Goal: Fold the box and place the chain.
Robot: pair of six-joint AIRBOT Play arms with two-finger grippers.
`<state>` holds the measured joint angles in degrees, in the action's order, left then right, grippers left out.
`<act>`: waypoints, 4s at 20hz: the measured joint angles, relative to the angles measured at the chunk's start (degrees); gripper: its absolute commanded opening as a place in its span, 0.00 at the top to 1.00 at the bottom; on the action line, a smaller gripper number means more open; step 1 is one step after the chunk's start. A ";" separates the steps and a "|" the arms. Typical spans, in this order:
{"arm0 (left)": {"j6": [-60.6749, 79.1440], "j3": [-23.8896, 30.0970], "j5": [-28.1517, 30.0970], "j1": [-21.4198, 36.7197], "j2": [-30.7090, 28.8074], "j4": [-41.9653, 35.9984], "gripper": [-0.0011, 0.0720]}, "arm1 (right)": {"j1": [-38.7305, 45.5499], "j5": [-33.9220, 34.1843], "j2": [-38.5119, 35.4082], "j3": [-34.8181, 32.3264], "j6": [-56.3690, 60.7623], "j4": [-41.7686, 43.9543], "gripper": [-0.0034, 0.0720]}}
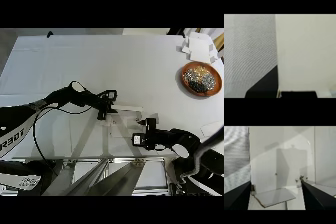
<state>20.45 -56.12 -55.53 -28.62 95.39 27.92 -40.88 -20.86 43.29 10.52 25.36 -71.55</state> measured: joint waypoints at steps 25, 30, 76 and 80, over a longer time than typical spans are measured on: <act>0.09 0.00 0.00 -0.02 0.00 0.00 0.97 | 20.17 -10.62 5.01 7.32 -26.62 24.28 0.06; 0.09 0.00 0.00 -0.02 0.00 0.00 0.97 | 25.49 -15.50 8.02 8.00 -36.20 32.06 0.06; 0.11 0.00 -0.04 -0.02 0.00 0.00 0.97 | 31.47 -28.30 30.62 17.18 -57.37 42.91 0.42; 0.09 0.00 -0.02 -0.02 0.00 0.00 0.97 | 31.47 -28.11 30.62 17.18 -57.37 42.88 0.42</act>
<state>20.53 -56.12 -55.55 -28.64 95.39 27.92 -9.41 -48.97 73.91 27.70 -32.01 -28.67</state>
